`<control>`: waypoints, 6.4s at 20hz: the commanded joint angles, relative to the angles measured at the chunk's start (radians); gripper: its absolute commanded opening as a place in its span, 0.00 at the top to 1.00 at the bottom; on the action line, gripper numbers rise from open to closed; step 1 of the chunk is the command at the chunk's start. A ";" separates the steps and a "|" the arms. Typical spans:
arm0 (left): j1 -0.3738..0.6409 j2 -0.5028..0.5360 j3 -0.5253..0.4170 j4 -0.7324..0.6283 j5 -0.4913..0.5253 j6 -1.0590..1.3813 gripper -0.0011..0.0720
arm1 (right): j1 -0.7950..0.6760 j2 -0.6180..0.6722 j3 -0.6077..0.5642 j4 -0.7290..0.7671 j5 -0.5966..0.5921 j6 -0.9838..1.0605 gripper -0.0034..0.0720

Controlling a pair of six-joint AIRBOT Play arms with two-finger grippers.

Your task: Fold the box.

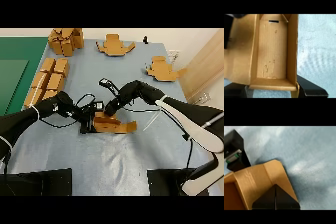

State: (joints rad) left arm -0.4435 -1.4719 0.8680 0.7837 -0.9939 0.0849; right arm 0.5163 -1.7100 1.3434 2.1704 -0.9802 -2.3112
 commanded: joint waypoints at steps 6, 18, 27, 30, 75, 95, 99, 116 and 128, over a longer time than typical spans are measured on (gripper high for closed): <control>0.001 -0.001 -0.001 0.003 0.003 0.000 0.96 | -0.021 -0.018 0.109 0.003 -0.180 -0.010 0.95; 0.002 -0.001 -0.001 0.010 0.000 0.001 0.96 | -0.072 0.687 -0.628 -0.167 0.101 -0.473 0.27; 0.001 -0.001 -0.001 0.010 0.000 0.001 0.96 | -0.006 0.471 -0.596 0.018 0.246 -0.699 0.27; 0.001 -0.001 -0.001 0.010 0.000 0.001 0.96 | 0.035 0.446 -0.573 0.037 0.306 -0.698 0.52; 0.002 -0.001 -0.001 0.010 -0.001 0.000 0.96 | -0.270 0.387 -0.700 0.309 0.106 0.298 0.95; 0.001 -0.001 -0.001 0.010 -0.012 0.000 0.96 | -0.204 0.453 -0.620 0.465 -0.006 0.251 0.87; 0.001 -0.001 -0.001 0.010 -0.012 0.000 0.96 | -0.203 0.453 -0.619 0.478 -0.006 0.249 0.83; 0.002 -0.001 -0.001 0.010 -0.010 0.000 0.96 | 0.000 0.365 -0.409 0.000 0.079 0.826 0.33; 0.001 -0.001 -0.001 0.010 -0.010 0.000 0.96 | 0.175 0.187 -0.163 -0.393 -0.096 1.342 0.33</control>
State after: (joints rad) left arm -0.4419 -1.4727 0.8677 0.7933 -1.0046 0.0845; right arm 0.6567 -1.4651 1.1088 1.8866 -0.9829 -1.0939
